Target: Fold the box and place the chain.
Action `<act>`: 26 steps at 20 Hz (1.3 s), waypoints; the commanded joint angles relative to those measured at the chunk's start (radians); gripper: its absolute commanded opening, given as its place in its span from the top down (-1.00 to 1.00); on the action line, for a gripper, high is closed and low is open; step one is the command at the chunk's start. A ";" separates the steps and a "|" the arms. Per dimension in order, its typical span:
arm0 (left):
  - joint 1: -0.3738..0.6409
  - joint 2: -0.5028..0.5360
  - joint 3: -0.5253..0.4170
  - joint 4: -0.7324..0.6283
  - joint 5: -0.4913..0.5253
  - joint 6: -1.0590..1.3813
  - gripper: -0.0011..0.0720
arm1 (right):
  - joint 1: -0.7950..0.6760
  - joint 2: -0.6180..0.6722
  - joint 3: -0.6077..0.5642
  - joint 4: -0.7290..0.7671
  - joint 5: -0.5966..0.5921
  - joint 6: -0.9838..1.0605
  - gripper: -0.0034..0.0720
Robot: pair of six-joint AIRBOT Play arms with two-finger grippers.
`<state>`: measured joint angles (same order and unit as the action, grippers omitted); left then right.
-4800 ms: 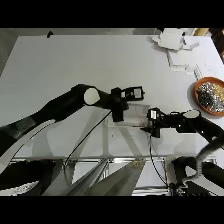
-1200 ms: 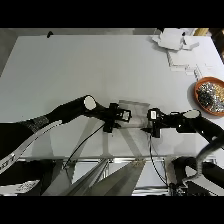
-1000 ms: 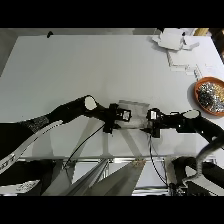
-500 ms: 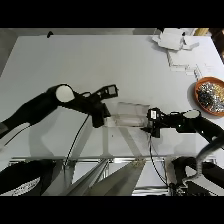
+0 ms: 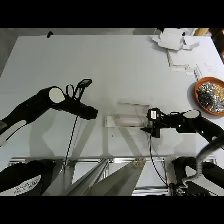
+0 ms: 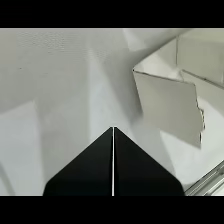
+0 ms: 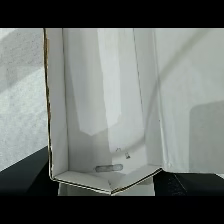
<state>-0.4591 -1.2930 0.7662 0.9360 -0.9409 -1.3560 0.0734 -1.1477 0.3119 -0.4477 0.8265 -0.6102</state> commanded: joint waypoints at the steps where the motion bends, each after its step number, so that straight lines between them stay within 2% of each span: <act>1: -0.019 -0.093 -0.015 -0.149 0.059 -0.007 0.96 | 0.000 0.000 0.000 0.000 0.000 0.000 -0.16; 4: -0.049 -0.147 -0.015 -0.203 0.078 0.007 0.96 | 0.000 0.000 0.000 0.000 0.000 0.000 -0.16; 9: -0.060 -0.151 -0.015 -0.231 0.065 0.043 0.96 | 0.000 0.000 0.000 0.000 0.000 0.000 -0.16; 15: -0.080 -0.085 -0.006 -0.233 0.064 0.100 0.96 | 0.000 0.000 0.000 0.000 0.000 0.000 -0.16; 19: -0.135 -0.076 0.051 -0.233 0.042 0.136 0.94 | 0.000 0.000 0.000 0.000 0.000 0.000 -0.16; 20: -0.147 -0.076 0.064 -0.232 0.044 0.138 0.86 | 0.000 0.000 0.000 0.000 0.000 0.000 -0.16; 21: -0.154 -0.076 0.077 -0.232 0.045 0.137 0.70 | 0.000 0.000 0.000 0.000 0.000 0.000 -0.16; 23: -0.159 -0.076 0.090 -0.232 0.048 0.134 0.54 | 0.000 0.000 0.000 0.000 0.000 0.000 -0.16; 26: -0.172 -0.076 0.090 -0.232 0.049 0.121 0.54 | 0.000 0.000 0.000 0.000 0.000 0.000 -0.16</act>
<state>-0.6163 -1.3701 0.8463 0.7044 -0.8951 -1.2312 0.0734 -1.1481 0.3119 -0.4477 0.8265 -0.6109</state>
